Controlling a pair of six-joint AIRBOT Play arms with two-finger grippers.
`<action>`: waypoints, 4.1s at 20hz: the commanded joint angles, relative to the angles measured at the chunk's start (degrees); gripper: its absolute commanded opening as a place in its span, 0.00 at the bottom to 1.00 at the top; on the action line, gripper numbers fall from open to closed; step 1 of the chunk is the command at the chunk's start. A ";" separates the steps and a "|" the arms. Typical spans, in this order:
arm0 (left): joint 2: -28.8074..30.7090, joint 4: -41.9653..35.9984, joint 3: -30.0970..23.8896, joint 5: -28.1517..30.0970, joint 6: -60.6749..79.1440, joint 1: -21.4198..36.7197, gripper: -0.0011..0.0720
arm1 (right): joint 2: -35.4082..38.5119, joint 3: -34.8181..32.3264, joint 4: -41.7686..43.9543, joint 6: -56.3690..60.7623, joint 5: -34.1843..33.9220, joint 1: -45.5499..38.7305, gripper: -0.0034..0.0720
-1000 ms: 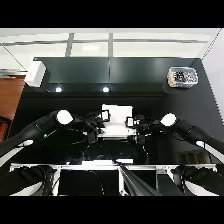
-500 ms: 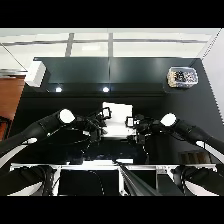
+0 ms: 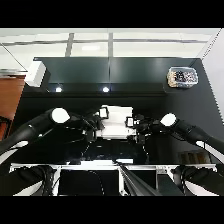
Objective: Fold the box and place the chain.
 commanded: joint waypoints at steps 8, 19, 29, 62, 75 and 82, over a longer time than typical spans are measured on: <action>11.34 13.94 -1.88 -17.40 -52.54 30.67 0.05 | 0.00 -0.04 -0.02 -0.02 0.07 0.02 0.13; -7.30 -9.33 -8.26 -14.60 -57.02 27.10 0.05 | 0.00 -0.04 -0.04 0.00 0.09 0.02 0.13; -7.65 -12.44 -8.24 -16.90 -45.44 23.67 0.05 | 0.00 -0.04 -0.04 -0.02 0.07 0.02 0.13; -7.65 -5.16 6.80 -12.94 -64.43 6.73 0.69 | 0.00 -0.04 -0.04 -0.02 0.04 0.02 0.13; -7.65 14.53 8.31 -5.92 -90.55 -2.05 0.69 | 0.00 -0.04 -0.04 0.00 0.04 0.02 0.13; -12.79 31.34 15.13 -13.60 -102.99 -8.20 0.69 | 0.00 -0.04 -0.04 0.00 0.07 0.02 0.13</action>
